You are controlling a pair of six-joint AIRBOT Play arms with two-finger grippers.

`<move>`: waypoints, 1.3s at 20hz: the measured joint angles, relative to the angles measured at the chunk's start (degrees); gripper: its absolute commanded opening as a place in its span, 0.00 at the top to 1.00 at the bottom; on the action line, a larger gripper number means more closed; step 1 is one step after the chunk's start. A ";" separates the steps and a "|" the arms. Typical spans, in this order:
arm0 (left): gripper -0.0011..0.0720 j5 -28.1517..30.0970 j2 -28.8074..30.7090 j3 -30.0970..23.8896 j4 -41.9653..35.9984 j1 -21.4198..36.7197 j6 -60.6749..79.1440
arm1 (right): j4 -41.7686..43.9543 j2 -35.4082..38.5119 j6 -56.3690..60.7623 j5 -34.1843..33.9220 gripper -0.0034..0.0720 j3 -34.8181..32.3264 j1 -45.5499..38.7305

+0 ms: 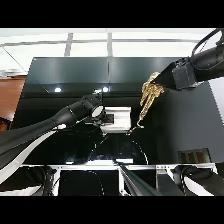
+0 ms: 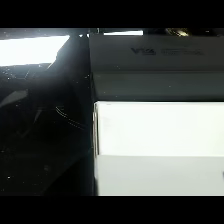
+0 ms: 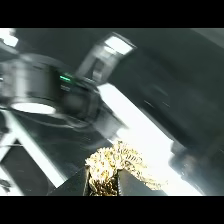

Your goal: Fold the box and place the chain.

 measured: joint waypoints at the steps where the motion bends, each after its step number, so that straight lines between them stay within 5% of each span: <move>1: 0.95 -0.02 0.00 0.00 0.00 0.00 0.00 | 1.90 0.00 -0.50 -0.46 0.94 -0.13 0.15; 16: 0.95 0.00 0.00 0.00 -0.17 0.00 0.00 | 19.52 0.00 -3.10 -11.91 0.94 1.07 0.48; 26: 0.95 -0.02 0.02 0.00 -0.17 0.00 0.00 | 16.33 -0.28 -2.84 -10.25 0.94 -0.13 1.81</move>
